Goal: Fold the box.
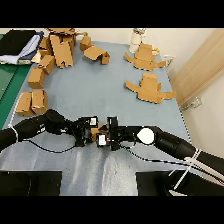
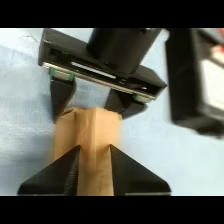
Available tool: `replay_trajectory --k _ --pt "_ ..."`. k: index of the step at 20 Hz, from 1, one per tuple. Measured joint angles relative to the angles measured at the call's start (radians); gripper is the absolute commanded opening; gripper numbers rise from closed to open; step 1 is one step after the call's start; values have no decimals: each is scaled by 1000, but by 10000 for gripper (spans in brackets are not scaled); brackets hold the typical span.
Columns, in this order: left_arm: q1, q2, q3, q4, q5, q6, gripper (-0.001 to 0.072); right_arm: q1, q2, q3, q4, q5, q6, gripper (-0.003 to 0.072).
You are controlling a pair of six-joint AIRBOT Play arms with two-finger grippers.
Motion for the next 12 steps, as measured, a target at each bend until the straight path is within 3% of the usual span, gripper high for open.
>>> replay_trajectory --k 10,11,12 --pt "-1 0 0 -3 11 -3 591 1 3 0 -2 39 1 261" --pt "-1 0 0 -3 11 -3 591 1 3 0 -2 43 3 165" --pt "-1 0 0 -3 10 -3 592 1 3 0 -1 48 8 147"
